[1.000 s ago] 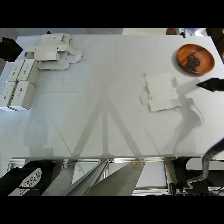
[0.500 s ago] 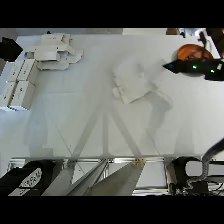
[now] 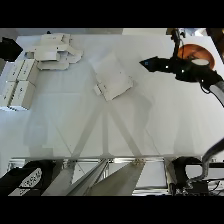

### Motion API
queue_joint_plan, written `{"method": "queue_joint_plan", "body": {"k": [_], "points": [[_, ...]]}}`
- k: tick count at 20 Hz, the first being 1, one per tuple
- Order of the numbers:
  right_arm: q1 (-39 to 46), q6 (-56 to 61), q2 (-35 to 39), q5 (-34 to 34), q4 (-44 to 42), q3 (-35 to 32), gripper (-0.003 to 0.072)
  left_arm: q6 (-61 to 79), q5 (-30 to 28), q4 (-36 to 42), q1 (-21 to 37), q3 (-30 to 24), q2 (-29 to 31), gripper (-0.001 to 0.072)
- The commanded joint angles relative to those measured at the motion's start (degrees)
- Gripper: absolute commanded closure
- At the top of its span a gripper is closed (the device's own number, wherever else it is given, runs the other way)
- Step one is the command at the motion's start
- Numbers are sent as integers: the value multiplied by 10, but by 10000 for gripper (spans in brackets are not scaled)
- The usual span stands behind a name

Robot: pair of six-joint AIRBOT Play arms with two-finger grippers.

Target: Fold the box and place the chain.

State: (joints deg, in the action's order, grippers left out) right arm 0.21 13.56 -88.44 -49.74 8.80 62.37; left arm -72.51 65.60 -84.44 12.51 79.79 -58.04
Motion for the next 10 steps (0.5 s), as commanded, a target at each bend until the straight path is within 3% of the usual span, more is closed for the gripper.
{"method": "queue_joint_plan", "body": {"k": [1,5,10], "points": [[-9,-61,4,38,-38,-51,676,0,0,0,1,0,0,-11],[-9,-111,19,52,-62,-82,677,0,0,0,1,0,0,-11],[-8,-127,66,127,-45,-123,677,0,0,0,1,0,0,-11]]}}
